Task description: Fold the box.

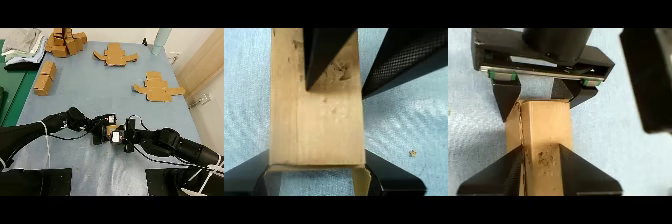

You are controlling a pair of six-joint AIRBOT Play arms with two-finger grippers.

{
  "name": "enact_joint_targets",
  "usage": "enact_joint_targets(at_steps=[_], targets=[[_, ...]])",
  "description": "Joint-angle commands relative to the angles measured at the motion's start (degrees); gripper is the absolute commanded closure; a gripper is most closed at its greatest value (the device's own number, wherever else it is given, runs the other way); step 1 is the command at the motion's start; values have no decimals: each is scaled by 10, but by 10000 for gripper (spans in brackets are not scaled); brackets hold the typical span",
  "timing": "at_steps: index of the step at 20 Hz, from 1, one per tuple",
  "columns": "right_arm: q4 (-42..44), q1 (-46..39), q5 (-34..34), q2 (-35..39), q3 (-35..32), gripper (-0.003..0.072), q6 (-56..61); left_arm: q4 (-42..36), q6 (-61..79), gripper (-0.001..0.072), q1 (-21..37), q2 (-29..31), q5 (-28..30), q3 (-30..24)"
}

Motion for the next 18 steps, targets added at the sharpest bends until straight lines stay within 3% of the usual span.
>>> enact_joint_targets(at_steps=[1, 3, 6, 8, 10, 14, 16, 18], targets=[[4, 0, -10, -5, 0, 356, 0, 0, 0, 183, 0, 1, 0, 0], [4, 0, -15, -5, 0, 475, 1, 0, 0, 183, 0, 1, 0, 0], [4, 0, -18, -5, 0, 474, 0, 0, 0, 182, 0, 1, 0, 0], [6, 0, -18, -5, 0, 539, 0, 0, 0, 182, 0, 0, 0, 0], [7, 0, -21, -5, 0, 539, 0, 0, 0, 183, 0, 0, 0, 0], [8, 0, -21, 0, 1, 517, 0, 0, 0, 183, 0, 0, 0, 0], [8, 0, -18, 12, 3, 292, 0, 0, 0, 183, 0, 1, 0, 0], [8, 0, -19, 29, 4, 279, 0, 0, 0, 182, 0, 0, 0, 0]])
